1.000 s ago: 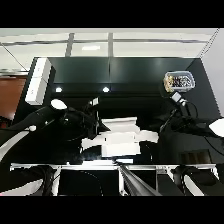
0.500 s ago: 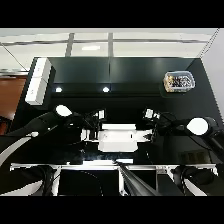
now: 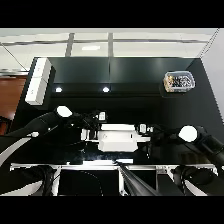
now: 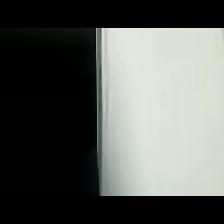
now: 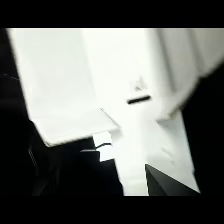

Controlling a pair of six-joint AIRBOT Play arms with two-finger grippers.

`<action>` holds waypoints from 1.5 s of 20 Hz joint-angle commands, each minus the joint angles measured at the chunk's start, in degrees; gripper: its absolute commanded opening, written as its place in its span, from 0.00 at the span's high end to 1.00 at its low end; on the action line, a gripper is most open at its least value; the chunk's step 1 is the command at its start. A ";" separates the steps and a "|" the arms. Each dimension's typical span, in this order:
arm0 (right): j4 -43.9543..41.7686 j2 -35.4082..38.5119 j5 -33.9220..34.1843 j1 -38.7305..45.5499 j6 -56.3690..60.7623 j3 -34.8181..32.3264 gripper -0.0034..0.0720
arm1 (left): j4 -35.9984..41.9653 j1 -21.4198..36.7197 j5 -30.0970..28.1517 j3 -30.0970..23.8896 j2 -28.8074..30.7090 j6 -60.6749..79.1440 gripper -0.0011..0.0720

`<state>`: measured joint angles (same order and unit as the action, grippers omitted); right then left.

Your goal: Fold the box and place the chain.

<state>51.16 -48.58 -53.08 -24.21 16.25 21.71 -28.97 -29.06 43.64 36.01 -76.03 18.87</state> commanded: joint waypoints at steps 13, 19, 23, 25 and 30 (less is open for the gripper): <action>0.50 -3.21 10.47 -10.19 3.65 5.33 0.12 | -0.52 -0.02 -0.13 -0.04 -0.04 -1.27 0.95; -0.72 -3.21 10.69 -7.41 2.45 6.23 0.12 | -0.55 -0.02 -0.13 -0.04 -0.02 -1.27 0.95; -6.67 -3.21 10.75 -3.58 -2.97 6.23 0.12 | -0.55 -0.02 -0.15 -0.04 -0.04 -1.27 0.95; -7.80 -3.21 11.89 -3.41 -4.31 6.23 0.12 | -0.55 -0.02 -0.20 -0.04 -0.04 -1.27 0.95; -8.02 -3.50 12.44 -3.28 -4.28 5.99 0.12 | -0.55 -0.02 -0.20 -0.04 -0.04 -1.27 0.95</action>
